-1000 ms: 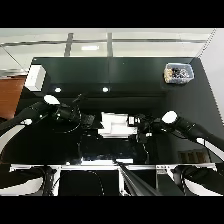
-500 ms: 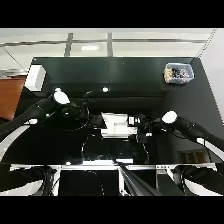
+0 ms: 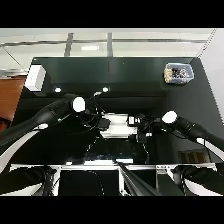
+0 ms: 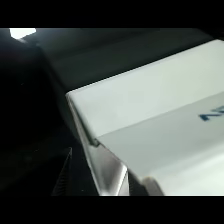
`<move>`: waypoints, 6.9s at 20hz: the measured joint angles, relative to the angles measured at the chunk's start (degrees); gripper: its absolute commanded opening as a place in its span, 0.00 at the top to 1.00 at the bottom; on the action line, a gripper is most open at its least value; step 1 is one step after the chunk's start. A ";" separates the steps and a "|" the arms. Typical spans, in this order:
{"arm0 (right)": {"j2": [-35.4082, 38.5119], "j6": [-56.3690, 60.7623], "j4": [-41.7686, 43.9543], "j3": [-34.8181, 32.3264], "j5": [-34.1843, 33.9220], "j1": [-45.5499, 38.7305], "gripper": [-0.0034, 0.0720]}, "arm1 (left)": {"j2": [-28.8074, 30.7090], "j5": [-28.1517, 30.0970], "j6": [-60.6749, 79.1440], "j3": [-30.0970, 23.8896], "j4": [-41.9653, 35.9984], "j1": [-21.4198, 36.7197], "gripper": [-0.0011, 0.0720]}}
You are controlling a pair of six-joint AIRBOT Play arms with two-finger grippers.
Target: Fold the box and place the chain.
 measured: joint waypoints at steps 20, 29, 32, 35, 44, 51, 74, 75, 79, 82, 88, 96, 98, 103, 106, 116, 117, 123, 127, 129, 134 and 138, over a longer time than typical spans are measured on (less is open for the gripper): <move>0.00 -0.11 -0.09 0.00 0.04 0.00 0.79 | -6.86 -5.27 -27.45 7.41 21.05 -13.99 0.77; 0.00 0.07 0.04 0.00 0.11 -0.02 0.78 | -6.97 -5.35 -28.15 7.48 21.11 -14.12 0.95; 0.00 -0.44 -0.22 0.00 0.04 0.00 0.79 | -6.95 -5.57 -27.54 7.48 20.87 -13.88 0.39; 0.00 -0.15 -0.07 0.00 -0.02 0.00 0.79 | -6.49 -5.29 -27.76 7.48 20.87 -13.42 0.38; 0.00 0.00 0.00 0.00 0.00 0.00 0.79 | -6.12 -4.26 -27.98 7.48 21.22 -12.11 0.62; 0.00 0.22 0.09 0.00 0.00 -0.02 0.79 | -6.29 -3.72 -28.26 7.48 21.40 -11.69 0.95; 9.97 11.41 -13.51 0.04 4.55 -0.44 0.49 | -6.29 -3.98 -27.93 7.48 21.20 -11.74 0.95; 10.25 11.47 -13.68 0.02 4.55 -0.44 0.56 | -6.29 -3.91 -27.96 7.48 21.20 -11.74 0.95; 10.64 10.93 -10.58 0.02 4.72 -0.22 0.56 | -6.29 -3.80 -27.98 7.48 21.20 -11.74 0.95; 9.62 10.67 -6.69 0.02 4.22 0.31 0.56 | -6.29 -3.63 -28.02 7.48 21.20 -11.74 0.95; 6.67 10.49 0.92 0.02 2.29 0.72 0.53 | -6.29 -2.67 -28.20 7.48 21.00 -11.72 0.95; 6.99 18.67 0.70 0.39 2.32 0.09 0.93 | -6.32 -2.05 -27.98 7.48 20.65 -11.74 0.95; 9.16 31.26 -5.03 2.10 5.07 -2.64 0.93 | -6.32 -2.12 -28.00 7.48 20.55 -11.74 0.95; 14.19 66.18 -21.90 6.38 21.64 -19.54 0.93 | -6.32 -2.56 -27.98 7.48 19.93 -11.76 0.95; 14.88 79.23 -25.35 3.04 25.14 -30.47 0.93 | -6.32 -2.54 -27.98 7.48 19.85 -11.74 0.95; 9.88 86.90 -5.81 -10.21 15.28 -24.61 0.93 | -6.32 -2.21 -27.98 7.48 19.71 -11.74 0.95; 9.49 85.48 -3.02 -10.21 14.45 -22.95 0.93 | -6.32 -2.21 -27.98 7.48 19.69 -11.74 0.95; 8.57 76.89 3.74 -3.34 17.64 -18.91 0.15 | -6.32 -2.23 -28.00 7.48 19.69 -11.74 0.95; 8.50 75.45 4.42 -0.39 20.17 -17.53 0.33 | -6.32 -2.23 -28.00 7.48 19.69 -11.76 0.95; 8.50 75.47 4.68 0.22 20.68 -16.00 0.34 | -6.32 -2.23 -28.00 7.48 19.69 -11.74 0.95; 8.50 76.74 4.74 0.72 20.00 -12.87 0.49 | -6.32 -2.23 -28.00 7.48 19.69 -11.74 0.95; 8.50 78.64 4.00 0.81 18.91 -11.47 0.52 | -6.32 -2.23 -28.00 7.48 19.69 -11.74 0.95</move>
